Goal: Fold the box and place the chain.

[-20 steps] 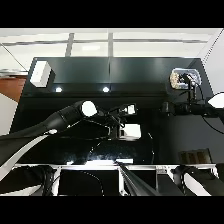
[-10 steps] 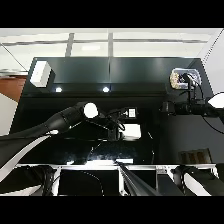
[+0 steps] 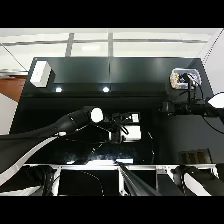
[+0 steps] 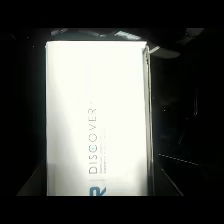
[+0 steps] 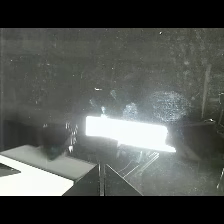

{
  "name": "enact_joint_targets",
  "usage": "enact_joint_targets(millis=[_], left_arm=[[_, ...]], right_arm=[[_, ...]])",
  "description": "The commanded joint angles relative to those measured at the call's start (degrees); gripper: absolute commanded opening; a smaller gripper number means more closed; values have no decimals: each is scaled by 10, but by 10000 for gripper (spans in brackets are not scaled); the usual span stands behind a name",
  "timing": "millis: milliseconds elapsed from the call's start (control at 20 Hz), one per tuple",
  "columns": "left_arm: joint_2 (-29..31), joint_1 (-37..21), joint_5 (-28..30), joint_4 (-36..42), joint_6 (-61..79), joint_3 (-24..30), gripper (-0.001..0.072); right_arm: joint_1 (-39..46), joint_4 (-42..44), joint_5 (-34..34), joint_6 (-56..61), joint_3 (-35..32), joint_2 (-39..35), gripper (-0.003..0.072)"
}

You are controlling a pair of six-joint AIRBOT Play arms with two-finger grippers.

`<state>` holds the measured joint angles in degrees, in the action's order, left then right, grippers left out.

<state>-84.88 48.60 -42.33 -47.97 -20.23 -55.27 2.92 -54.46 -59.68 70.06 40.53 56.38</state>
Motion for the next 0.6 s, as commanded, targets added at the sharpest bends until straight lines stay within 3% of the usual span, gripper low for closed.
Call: enact_joint_targets(millis=[0, 50, 150, 350, 550], left_arm=[[-7, 5, 16, -23, -37, -1, 577], [-5, 3, 7, -42, -67, -1, 441], [4, -7, -24, -99, -166, -4, 353], [54, -88, -120, -212, -294, -4, 353], [139, -240, -198, -252, -348, -4, 354]], right_arm=[[0, 0, 0, 0, 0, 0, 47], [0, 0, 5, 0, 0, 0, 48], [2, 0, 11, 0, 0, 0, 47], [23, 7, 10, 0, 0, 0, 48], [28, 6, 11, -3, 0, 0, 48]])
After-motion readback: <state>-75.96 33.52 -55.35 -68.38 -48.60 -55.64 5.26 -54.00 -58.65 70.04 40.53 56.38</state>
